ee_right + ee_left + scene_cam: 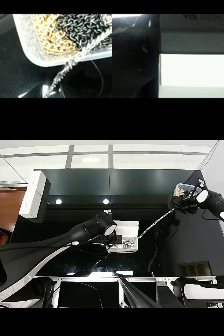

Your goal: Fold the box and place the chain.

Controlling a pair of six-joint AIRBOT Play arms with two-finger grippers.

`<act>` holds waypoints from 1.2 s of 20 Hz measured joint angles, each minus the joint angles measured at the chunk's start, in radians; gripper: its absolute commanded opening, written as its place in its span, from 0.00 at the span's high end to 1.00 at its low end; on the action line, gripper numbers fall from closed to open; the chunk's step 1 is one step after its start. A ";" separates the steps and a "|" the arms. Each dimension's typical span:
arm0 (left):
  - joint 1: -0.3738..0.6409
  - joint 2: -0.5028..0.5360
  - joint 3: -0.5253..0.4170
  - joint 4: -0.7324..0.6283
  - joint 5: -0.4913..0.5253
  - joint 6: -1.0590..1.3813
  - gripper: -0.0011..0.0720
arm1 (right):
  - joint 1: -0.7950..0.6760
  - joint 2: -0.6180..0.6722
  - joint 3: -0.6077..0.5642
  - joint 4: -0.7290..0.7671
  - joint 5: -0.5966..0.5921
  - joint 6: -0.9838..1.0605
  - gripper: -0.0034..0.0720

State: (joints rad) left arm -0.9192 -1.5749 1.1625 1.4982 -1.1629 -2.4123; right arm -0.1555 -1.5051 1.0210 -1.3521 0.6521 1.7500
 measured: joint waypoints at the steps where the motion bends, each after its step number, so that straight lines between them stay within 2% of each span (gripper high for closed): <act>1: 0.000 0.000 0.000 0.000 0.000 0.000 0.94 | 0.000 -0.001 0.001 -0.004 -0.003 -0.003 0.88; 2: 0.000 0.000 0.000 0.000 0.000 0.000 0.94 | 0.000 -0.001 0.001 -0.005 -0.003 -0.004 0.88; 3: 0.000 0.000 0.000 0.000 0.000 0.000 0.94 | 0.000 -0.001 0.001 -0.006 -0.003 -0.005 0.96; 7: 0.000 0.000 0.000 0.000 0.000 0.000 0.94 | 0.000 0.018 0.002 -0.009 0.031 -0.023 0.95; 10: 0.000 0.000 0.000 0.000 0.000 0.000 0.94 | 0.000 0.088 0.003 -0.010 0.081 -0.082 0.95; 13: 0.000 0.000 0.000 0.000 0.000 0.000 0.94 | 0.000 0.230 0.003 -0.013 0.153 -0.160 0.95; 18: 0.000 0.000 0.000 0.000 0.000 0.000 0.94 | 0.000 0.587 0.003 0.021 0.251 -0.222 0.95; 21: 0.000 0.000 0.000 0.000 0.000 0.000 0.94 | 0.000 0.767 0.003 0.103 0.290 -0.234 0.95; 24: 0.000 0.000 0.000 0.000 -0.001 0.000 0.94 | 0.000 0.875 0.003 0.236 0.338 -0.275 0.95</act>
State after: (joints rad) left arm -0.9192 -1.5749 1.1625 1.4982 -1.1637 -2.4126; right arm -0.1551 -0.6304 1.0241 -1.1160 0.9905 1.4746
